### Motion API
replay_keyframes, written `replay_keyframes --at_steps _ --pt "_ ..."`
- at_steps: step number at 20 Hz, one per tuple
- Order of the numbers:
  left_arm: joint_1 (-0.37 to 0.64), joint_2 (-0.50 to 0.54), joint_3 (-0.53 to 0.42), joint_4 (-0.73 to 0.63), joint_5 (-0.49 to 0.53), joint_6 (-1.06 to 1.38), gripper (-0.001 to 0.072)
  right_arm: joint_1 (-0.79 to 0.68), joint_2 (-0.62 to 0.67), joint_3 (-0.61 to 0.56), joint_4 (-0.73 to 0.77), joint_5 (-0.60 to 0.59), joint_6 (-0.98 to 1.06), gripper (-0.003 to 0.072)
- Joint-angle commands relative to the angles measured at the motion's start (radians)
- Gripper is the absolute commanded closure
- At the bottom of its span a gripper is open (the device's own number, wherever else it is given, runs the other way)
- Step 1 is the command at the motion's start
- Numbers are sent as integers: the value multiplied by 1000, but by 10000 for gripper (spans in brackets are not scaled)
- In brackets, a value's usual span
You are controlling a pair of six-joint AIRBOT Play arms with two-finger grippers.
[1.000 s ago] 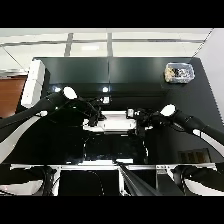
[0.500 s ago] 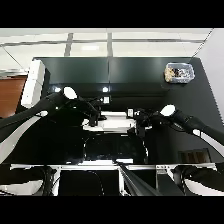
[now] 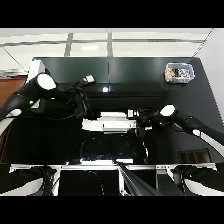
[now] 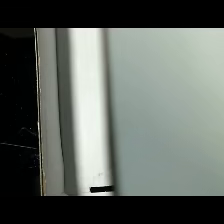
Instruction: Fold the box and place the chain.
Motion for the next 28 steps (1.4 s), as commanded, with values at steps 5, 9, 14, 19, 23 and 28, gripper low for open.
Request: replay_keyframes --at_steps 5,9,14,19,23,28 --pt "-85 0 -219 -520 -120 -206 682 1 -1 1 0 -1 2 216" --pt "-128 -7 -175 -630 224 -153 683 1 -1 1 -2 4 1 515" --pt "-125 -54 -136 -378 478 -212 683 0 -1 1 0 6 3 551" --pt "-143 -198 -136 -333 319 -237 683 0 -1 1 0 9 6 551" --pt "-98 -152 -115 -297 364 -214 684 0 -1 1 0 8 6 551" --pt "47 100 -125 -290 285 -211 683 0 -1 1 0 8 6 551"
